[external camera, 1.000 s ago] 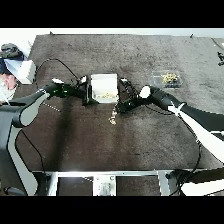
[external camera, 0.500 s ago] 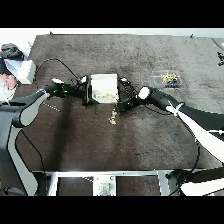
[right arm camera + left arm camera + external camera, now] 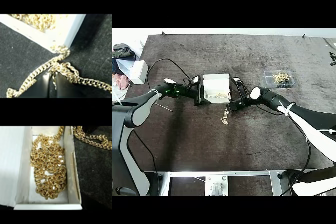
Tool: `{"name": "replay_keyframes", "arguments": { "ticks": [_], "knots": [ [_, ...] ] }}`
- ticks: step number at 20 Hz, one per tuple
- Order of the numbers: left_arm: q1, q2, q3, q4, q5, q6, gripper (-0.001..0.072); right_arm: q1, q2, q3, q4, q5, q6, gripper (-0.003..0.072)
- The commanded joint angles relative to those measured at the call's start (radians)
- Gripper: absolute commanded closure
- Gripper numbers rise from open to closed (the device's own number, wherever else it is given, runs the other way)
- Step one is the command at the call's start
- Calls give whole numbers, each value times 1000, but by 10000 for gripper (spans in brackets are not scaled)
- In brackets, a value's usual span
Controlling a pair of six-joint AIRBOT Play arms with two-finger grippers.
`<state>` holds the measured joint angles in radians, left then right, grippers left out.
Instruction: Fold the box and place the chain.
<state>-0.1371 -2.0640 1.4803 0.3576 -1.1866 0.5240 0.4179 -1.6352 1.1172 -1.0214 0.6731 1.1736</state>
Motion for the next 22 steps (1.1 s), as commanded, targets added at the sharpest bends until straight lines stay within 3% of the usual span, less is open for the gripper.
{"name": "replay_keyframes", "arguments": {
  "ticks": [1, 5, 12, 17, 22],
  "knots": [
    [1, 0, 0, 0, 0, 0, 372, 2, 0, 0, 2, -27, 1, 653],
    [1, 0, 0, 0, 0, 0, 372, 2, 32, 0, 2, 2, 1, 671],
    [1, 0, 0, 0, 0, 0, 372, 2, 240, 0, 11, 29, 1, 671],
    [1, 0, 0, 0, 0, 0, 371, 2, 411, 5, 43, -55, 1, 671],
    [1, 0, 0, 0, 0, 0, 372, 3, 448, 126, 40, -49, -6, 671]
  ]
}}
